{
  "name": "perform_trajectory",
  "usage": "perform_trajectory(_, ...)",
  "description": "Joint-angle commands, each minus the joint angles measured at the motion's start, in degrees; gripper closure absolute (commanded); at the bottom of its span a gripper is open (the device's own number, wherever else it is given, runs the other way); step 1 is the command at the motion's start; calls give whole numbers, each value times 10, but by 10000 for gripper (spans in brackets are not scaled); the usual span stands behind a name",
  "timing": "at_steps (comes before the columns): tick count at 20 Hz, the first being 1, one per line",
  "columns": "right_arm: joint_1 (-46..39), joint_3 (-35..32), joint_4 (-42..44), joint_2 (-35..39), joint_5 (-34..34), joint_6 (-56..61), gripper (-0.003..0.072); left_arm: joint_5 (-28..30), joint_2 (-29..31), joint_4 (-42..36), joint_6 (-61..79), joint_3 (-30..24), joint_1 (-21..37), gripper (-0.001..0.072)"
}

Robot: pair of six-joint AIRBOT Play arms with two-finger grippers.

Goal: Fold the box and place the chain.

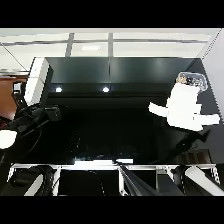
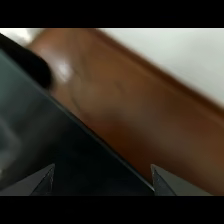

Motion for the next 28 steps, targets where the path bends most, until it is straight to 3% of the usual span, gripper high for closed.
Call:
perform_trajectory(1,-63,80,2,-117,234,-169,-22,-2,-19,0,0,0,-10,-3)
perform_trajectory(3,-49,102,39,-160,298,-234,-22,-3,-32,0,-5,0,-10,-3)
perform_trajectory(8,33,105,50,-200,299,-302,-21,-4,-55,0,-16,0,-10,-3)
perform_trajectory(17,46,195,58,-191,347,-283,-20,-4,-55,0,-16,0,-10,-3)
perform_trajectory(24,46,195,79,-181,366,-274,-20,-4,-55,-11,-16,0,-10,-3)
perform_trajectory(28,46,195,146,-180,347,-276,-20,-3,-55,-11,-16,0,-10,-3)
